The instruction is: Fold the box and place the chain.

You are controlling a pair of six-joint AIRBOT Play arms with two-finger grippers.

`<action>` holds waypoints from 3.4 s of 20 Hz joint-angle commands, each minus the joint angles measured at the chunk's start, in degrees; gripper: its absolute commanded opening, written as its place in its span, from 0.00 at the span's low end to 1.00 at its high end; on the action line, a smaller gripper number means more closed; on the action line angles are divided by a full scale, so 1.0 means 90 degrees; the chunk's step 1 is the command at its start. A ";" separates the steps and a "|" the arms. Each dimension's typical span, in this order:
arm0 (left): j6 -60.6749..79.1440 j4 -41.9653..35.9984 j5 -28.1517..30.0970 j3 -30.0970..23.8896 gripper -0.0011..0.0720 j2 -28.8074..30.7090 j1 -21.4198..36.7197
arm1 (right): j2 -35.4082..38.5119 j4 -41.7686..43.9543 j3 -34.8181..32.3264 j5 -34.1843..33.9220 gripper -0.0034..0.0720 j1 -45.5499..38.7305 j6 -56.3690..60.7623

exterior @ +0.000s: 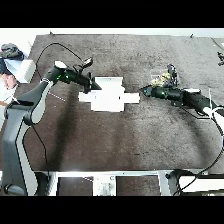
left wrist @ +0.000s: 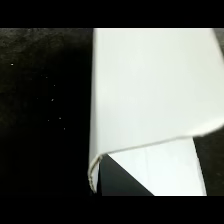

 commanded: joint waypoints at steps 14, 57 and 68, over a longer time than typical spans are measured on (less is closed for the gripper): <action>0.0954 -0.0002 0.0743 -0.0653 0.03 -0.0034 0.0000 | 0.0005 0.0007 0.0007 0.0029 0.59 -0.0007 -0.1049; 0.0947 -0.0078 0.0682 -0.0651 0.03 -0.0032 0.0000 | -0.0063 -0.2232 0.0092 -0.1919 0.78 0.2472 -0.4641; 0.0947 -0.0078 0.0682 -0.0651 0.03 -0.0029 0.0000 | -0.0760 -0.2120 0.1217 -0.0634 0.86 0.2166 -0.4206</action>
